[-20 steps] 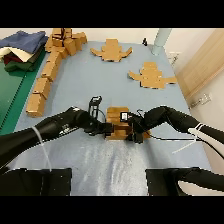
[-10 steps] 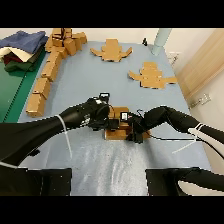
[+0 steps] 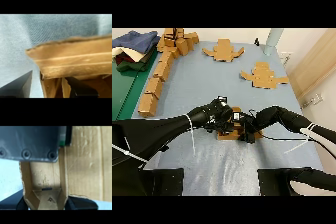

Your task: Fold the box.

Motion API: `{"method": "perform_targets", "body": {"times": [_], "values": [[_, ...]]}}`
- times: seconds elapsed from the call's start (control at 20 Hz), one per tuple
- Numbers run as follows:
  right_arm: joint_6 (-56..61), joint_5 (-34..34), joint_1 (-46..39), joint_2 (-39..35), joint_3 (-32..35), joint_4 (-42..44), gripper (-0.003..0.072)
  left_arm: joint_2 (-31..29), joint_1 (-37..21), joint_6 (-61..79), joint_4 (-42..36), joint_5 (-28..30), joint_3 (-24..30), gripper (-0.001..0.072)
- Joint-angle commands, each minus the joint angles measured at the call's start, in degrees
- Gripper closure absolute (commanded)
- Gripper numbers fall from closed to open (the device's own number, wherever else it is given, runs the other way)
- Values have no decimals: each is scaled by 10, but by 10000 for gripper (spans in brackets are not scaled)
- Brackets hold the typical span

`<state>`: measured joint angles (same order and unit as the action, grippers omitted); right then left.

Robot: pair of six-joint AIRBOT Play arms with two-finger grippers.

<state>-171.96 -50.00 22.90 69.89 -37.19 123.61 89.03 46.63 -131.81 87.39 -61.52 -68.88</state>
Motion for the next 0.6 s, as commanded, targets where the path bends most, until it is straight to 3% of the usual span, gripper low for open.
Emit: {"method": "perform_targets", "body": {"times": [0.0, 0.3, 0.35, 0.4, 0.45, 0.55], "values": [[0, 0, 0, 0, 0, 0, 124, 6, 2, -1, 2, -5, -3, 172], [0, 0, 0, 0, 0, 0, 124, 18, 2, -38, -1, -11, -2, 206], [0, 0, 0, 0, 0, 0, 124, 20, 2, -49, -1, -10, -2, 349], [0, 0, 0, 0, 0, 0, 124, 21, 3, -56, -2, -7, -2, 410], [0, 0, 0, 0, 0, 0, 124, 20, 5, -58, -1, -4, -2, 411], [0, 0, 0, 0, 0, 0, 124, 21, 5, -58, -1, -6, -2, 590]]}}
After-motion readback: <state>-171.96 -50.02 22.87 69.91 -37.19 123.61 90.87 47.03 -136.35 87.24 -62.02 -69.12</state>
